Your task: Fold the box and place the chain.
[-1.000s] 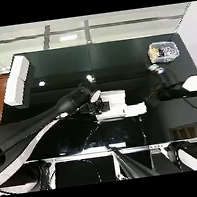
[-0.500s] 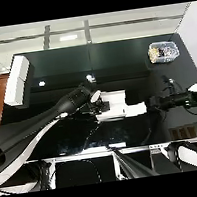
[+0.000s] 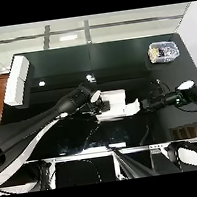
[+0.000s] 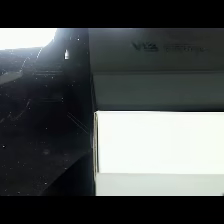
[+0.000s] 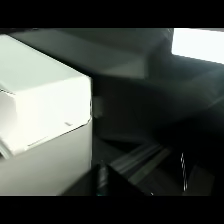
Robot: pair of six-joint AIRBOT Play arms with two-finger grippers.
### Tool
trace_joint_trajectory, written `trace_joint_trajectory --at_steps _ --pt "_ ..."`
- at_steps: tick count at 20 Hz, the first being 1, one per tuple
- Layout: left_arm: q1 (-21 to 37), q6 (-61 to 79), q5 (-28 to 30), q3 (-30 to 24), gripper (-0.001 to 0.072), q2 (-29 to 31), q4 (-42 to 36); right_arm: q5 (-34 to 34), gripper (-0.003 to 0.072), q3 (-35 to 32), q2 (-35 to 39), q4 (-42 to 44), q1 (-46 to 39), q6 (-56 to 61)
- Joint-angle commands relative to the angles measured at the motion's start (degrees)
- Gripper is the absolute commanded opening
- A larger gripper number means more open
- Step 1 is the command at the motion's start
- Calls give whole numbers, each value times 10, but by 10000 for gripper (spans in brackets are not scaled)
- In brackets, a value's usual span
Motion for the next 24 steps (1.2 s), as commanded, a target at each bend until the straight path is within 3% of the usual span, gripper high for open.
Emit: trace_joint_trajectory --at_steps 1,5,8,9,12,13,18,24 --pt "0 0 0 0 27 0 0 23 583 32 -2 10 3 -10" --pt "0 0 0 0 27 0 0 68 608 50 -2 30 13 -6" --pt "0 0 0 0 27 0 0 59 601 50 -2 37 45 14" --pt "0 0 0 0 27 0 0 49 472 50 -2 37 59 14" --pt "0 0 0 0 27 0 0 10 398 59 -2 37 95 43" --pt "0 0 0 0 27 0 0 0 321 64 -2 37 103 57" --pt "0 0 0 0 27 0 0 -23 310 82 -2 5 141 113" --pt "0 0 0 0 27 0 0 -36 311 141 -2 -120 185 229"
